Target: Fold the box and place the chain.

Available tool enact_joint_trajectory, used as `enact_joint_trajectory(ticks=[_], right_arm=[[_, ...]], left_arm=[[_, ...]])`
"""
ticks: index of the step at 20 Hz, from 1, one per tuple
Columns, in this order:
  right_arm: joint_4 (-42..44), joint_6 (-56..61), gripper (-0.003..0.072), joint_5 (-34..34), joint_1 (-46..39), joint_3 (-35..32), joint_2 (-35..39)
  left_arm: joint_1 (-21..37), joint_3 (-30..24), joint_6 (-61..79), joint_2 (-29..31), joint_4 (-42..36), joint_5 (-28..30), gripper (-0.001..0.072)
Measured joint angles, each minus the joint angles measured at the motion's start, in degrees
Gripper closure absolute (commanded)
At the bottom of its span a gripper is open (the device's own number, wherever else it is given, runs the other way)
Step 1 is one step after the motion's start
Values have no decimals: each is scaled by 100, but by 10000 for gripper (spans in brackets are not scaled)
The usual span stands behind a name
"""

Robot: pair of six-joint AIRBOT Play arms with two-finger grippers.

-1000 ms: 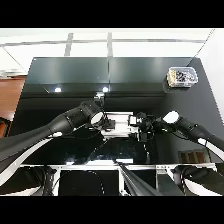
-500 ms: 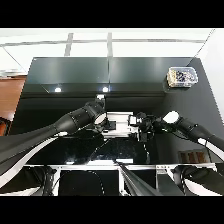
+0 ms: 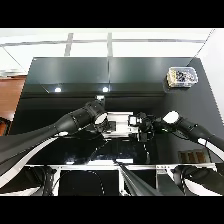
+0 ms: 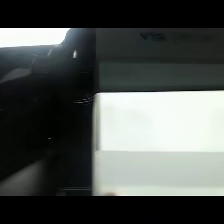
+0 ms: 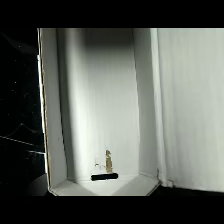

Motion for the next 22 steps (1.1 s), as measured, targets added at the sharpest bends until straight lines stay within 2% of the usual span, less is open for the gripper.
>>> enact_joint_trajectory(ticks=[2, 3, 4, 6, 7, 10, 11, 12, 13, 17, 22], right_arm=[[0, 0, 506, 0, 0, 0, 0], [0, 0, 506, 0, 0, 0, 0], [-2, 0, 506, 0, 0, 0, 0], [-2, 2, 506, 0, 0, 0, 0], [-4, 2, 507, 0, 0, 0, 0], [-4, 7, 504, 0, 0, 0, 0], [-4, 7, 410, 0, 0, 0, 0], [-7, 7, 193, 0, 0, 0, 0], [-15, 11, 22, -2, 0, 0, 0], [-157, 179, 17, -42, 0, 4, 33], [-999, 540, 19, 306, 0, 50, 573]], left_arm=[[0, 39, 0, 0, 4, 2, 157], [0, 50, -2, -7, 7, 11, 219], [0, 59, -22, -22, 9, -4, 377], [0, 72, -22, -59, 7, -9, 626], [0, 79, -22, -74, 9, -46, 687], [0, 103, -35, -94, 2, -28, 687], [0, 109, -33, -98, 0, -33, 687], [0, 114, -26, -105, -2, -35, 687], [0, 116, -22, -105, -2, -35, 687], [35, 120, -4, -107, 63, -87, 687], [107, 133, 24, -92, 214, -330, 687]])
